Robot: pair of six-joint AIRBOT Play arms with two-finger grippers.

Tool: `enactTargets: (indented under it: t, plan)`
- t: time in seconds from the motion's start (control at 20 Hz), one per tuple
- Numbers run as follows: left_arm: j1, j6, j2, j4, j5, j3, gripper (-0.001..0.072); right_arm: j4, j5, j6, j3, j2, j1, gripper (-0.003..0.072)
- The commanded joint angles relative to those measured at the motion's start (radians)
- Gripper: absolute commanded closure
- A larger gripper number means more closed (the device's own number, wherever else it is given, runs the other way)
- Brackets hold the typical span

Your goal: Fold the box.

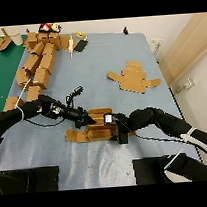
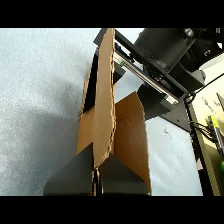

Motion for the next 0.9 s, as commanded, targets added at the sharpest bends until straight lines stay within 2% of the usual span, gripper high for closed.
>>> enactTargets:
  t: [0.0, 0.35, 0.4, 0.85]
  plan:
    - [0.0, 0.0, 0.0, 0.0, 0.0, 0.0, 0.0697, 0.001, 0.033, 0.0, 0.001, -0.006, 0.001, 0.0035]
    - [0.0, 0.0, 0.0, 0.0, 0.0, 0.0, 0.0697, -0.006, 0.048, 0.0, 0.001, -0.037, 0.001, 0.0049]
    - [0.0, 0.0, 0.0, 0.0, 0.0, 0.0, 0.0697, -0.009, 0.047, 0.0, 0.0, -0.037, 0.001, 0.0096]
    - [0.0, 0.0, 0.0, 0.0, 0.0, 0.0, 0.0697, -0.042, 0.041, 0.0, -0.002, -0.048, 0.001, 0.0099]
